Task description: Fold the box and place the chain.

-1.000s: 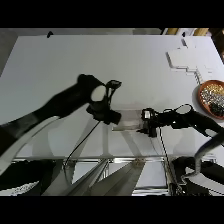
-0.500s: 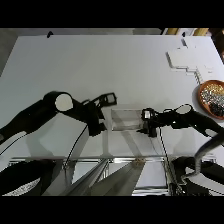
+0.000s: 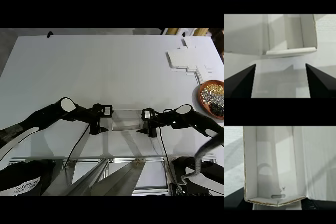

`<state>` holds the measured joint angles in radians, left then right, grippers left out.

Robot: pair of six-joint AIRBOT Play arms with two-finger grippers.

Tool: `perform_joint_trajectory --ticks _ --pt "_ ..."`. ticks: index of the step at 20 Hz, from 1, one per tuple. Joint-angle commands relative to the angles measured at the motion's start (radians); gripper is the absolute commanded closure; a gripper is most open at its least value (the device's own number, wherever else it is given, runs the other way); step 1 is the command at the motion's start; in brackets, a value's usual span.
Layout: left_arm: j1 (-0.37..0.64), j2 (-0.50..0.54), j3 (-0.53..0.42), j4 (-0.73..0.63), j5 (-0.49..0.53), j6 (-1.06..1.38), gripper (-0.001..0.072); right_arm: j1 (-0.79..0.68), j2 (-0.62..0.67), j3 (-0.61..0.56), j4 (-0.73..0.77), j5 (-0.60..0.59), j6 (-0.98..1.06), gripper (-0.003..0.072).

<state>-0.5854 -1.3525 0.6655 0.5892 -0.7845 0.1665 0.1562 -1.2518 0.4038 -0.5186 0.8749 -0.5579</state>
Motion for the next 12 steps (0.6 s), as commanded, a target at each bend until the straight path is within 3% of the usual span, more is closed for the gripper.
perform_joint_trajectory --ticks 1,12 --pt "-0.002 -0.052 -0.004 -0.09 0.01 0.1 0.0012 0.0 0.001 0.0 0.0 0.0 0.0 0.0307" --pt "-0.036 -0.071 -0.004 -0.13 0.011 0.1 0.0012 0.0 0.001 0.0 0.0 0.0 0.0 0.0307"
